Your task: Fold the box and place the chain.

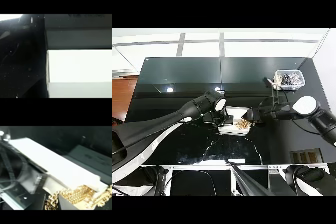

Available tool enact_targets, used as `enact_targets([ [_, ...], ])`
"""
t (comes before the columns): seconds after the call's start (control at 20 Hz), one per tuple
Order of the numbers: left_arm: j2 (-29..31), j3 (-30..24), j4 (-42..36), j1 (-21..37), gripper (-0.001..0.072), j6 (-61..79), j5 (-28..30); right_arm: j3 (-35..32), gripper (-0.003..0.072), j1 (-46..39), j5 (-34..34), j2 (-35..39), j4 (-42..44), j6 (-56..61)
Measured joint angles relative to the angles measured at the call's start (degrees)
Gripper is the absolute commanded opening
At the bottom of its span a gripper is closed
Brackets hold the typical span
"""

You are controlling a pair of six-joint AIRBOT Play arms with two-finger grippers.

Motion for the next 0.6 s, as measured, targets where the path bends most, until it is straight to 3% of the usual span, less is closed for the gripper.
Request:
enact_targets([
  [0.1,0.0,0.0,0.0,0.0,0.0025,0.0,0.0,-1.73,0.0281,0.39,-1.99,-0.02,0.15,0.26],
  [0.3,0.0,0.0,0.0,0.0,0.0025,0.0,0.0,-2.38,0.0281,-1.14,-2.27,0.0,0.2,0.15],
  [0.55,-0.11,0.0,0.0,0.0,0.0025,0.0,-0.04,-0.22,0.0283,-11.87,6.75,2.86,-4.24,-9.05],
  [0.6,-0.2,0.02,0.0,0.0,0.0025,0.0,-0.09,-0.81,0.0496,-13.33,7.67,3.34,-6.62,-12.22],
])
